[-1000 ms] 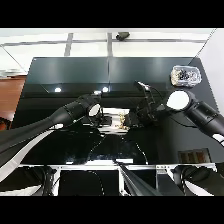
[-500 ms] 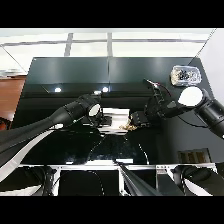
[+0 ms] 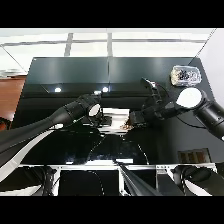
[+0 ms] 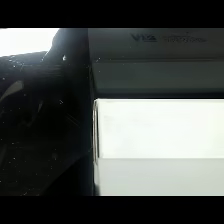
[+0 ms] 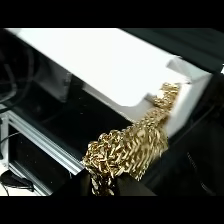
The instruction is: Fold the box and place the chain.
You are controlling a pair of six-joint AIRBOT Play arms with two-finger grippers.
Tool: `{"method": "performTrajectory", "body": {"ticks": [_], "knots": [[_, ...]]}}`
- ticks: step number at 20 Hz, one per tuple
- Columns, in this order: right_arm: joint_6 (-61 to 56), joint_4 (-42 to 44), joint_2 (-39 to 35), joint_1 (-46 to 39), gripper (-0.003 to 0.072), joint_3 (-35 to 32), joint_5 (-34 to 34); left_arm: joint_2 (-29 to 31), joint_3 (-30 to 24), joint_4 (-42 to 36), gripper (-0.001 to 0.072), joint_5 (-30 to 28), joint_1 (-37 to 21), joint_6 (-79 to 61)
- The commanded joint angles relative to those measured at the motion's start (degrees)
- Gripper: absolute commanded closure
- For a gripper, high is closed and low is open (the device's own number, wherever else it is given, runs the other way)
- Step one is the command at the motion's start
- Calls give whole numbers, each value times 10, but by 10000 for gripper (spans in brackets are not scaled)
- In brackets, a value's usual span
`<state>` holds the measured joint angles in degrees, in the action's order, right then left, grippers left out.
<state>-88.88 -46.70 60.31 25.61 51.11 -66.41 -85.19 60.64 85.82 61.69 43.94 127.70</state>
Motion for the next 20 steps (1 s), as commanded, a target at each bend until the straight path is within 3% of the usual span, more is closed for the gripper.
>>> {"method": "performTrajectory", "body": {"ticks": [1, 4, 8, 16, 18, 20], "knots": [[-12, 6, 2, 37, 672, 0, 74, 0, 0, 0, 680, -1, 0, 0], [-20, 6, 9, 57, 672, 0, 126, 0, 0, 0, 680, -1, 0, 0], [-20, 6, 25, 71, 672, 0, 109, 0, 0, 0, 680, 0, 0, 0], [-20, 5, 44, 81, 667, 0, 138, 0, 0, 0, 680, 0, 0, 0], [-20, 0, 44, 81, 479, 0, 140, 0, 0, 0, 680, 0, 0, 0], [-20, -12, 44, 77, 480, 0, 139, 0, 0, 0, 680, 0, 0, 0]]}}
